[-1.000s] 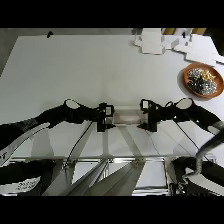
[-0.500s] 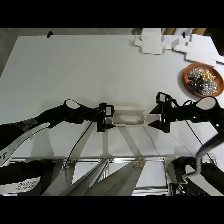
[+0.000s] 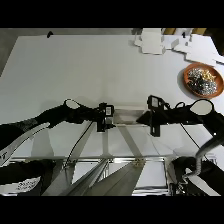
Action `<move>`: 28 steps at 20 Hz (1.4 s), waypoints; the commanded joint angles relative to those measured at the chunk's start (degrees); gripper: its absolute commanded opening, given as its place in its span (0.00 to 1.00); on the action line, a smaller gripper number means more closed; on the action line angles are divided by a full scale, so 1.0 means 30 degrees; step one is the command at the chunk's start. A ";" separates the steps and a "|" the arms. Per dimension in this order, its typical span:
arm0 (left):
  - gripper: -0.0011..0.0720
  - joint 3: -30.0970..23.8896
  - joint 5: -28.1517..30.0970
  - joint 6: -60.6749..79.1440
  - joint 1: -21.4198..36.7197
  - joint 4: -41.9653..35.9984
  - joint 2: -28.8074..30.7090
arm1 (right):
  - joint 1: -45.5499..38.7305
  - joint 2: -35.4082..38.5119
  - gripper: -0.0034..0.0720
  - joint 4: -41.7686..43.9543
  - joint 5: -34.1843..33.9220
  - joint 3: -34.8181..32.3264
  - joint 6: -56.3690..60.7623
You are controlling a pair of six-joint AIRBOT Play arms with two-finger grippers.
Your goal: Fold the box and place the chain.
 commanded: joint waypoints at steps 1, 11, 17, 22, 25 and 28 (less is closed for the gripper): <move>0.30 0.0000 0.0000 0.0000 0.0000 0.0000 -0.0007 | 0.0845 -0.1617 0.07 0.2973 -0.3133 0.1501 0.0335; 0.30 0.0000 0.0007 0.0000 0.0000 0.0000 -0.0007 | 0.0845 -0.8306 0.07 -0.2280 -0.4422 0.3942 0.6127; 0.30 0.0000 0.0007 0.0000 0.0000 0.0000 -0.0007 | 0.0845 -0.4860 0.07 -0.2608 -0.2171 0.3942 0.6921; 0.30 0.0000 0.0007 0.0000 0.0000 0.0000 -0.0007 | 0.0845 0.1107 0.06 -0.6659 0.1494 0.3920 0.7140; 0.30 0.0000 0.0000 0.0000 0.0000 0.0000 -0.0007 | 0.0845 0.3767 0.07 -0.8881 0.4903 0.3650 0.7140; 0.30 0.0000 0.0007 0.0000 0.0000 -0.0007 -0.0007 | 0.0845 0.5778 0.06 -1.0885 0.7271 0.2557 0.7220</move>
